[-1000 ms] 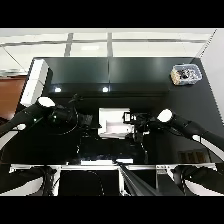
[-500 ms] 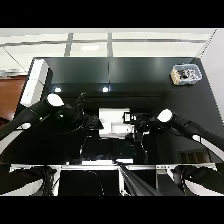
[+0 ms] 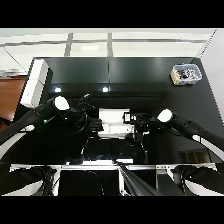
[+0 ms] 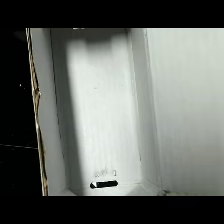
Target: Fold the box and place the chain.
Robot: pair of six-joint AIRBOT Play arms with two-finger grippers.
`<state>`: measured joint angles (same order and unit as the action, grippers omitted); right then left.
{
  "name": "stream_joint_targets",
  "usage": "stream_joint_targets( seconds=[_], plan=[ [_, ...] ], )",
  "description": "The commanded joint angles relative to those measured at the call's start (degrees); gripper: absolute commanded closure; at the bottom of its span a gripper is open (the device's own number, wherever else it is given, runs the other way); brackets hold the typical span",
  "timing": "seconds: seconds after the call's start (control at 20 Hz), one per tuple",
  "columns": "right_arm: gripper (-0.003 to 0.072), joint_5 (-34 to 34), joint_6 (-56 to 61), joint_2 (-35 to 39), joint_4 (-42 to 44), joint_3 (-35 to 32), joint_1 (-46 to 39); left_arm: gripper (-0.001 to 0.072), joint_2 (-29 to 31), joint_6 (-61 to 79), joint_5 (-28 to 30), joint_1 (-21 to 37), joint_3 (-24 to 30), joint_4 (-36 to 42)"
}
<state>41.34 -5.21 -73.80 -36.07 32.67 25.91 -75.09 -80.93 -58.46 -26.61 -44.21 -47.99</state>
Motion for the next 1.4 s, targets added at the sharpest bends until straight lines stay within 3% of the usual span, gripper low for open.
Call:
stream_joint_targets(
  seconds=[0.0, 0.35, 0.85, 1.35],
  plan=[
    [0.0274, 0.0, 0.0, 0.0, 0.0, 0.0, 0.0, 0.032, 0.0, -4.0, 0.8, -1.3, -0.2, -3.9],
    [0.0274, 0.0, 0.0, 0.0, 0.0, 0.0, 0.0, 0.032, -0.7, -21.0, 0.3, -9.3, -6.7, -23.1],
    [0.0274, 0.0, 0.0, 0.0, 0.0, 0.0, 0.0, 0.032, -7.0, -36.5, -5.4, -15.9, -14.6, -30.2],
    [0.0274, 0.0, 0.0, 0.0, 0.0, 0.0, 0.0, 0.032, -9.0, -50.7, -7.8, -20.3, -15.4, -38.2]
  ],
)
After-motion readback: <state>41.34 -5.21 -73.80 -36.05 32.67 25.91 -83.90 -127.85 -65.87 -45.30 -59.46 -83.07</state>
